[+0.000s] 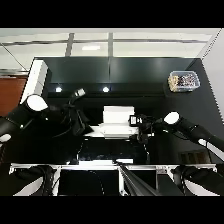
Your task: Fold the box and place the chain.
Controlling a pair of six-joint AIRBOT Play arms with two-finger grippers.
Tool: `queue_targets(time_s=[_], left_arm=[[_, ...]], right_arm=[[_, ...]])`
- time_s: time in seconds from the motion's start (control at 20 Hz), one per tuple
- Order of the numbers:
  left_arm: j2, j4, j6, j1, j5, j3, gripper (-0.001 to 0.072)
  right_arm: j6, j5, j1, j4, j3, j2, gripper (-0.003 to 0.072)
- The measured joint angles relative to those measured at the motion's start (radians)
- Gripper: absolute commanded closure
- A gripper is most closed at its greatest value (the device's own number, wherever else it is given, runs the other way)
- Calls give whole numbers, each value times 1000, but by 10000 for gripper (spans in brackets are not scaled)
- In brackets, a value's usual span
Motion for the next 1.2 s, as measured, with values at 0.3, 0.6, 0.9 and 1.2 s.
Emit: queue_targets(time_s=[0.3,0.6,0.9,1.2], left_arm=[[-50,58,375,-78,96,-43,-3],[-151,-24,494,-118,161,9,-2],[-180,-79,532,-141,150,38,291],[-188,-99,539,-179,145,42,444]], right_arm=[[0,-2,2,0,0,0,250],[1,-2,4,-3,0,0,250],[0,-2,4,-5,0,0,250],[0,-2,4,-5,0,0,250]])
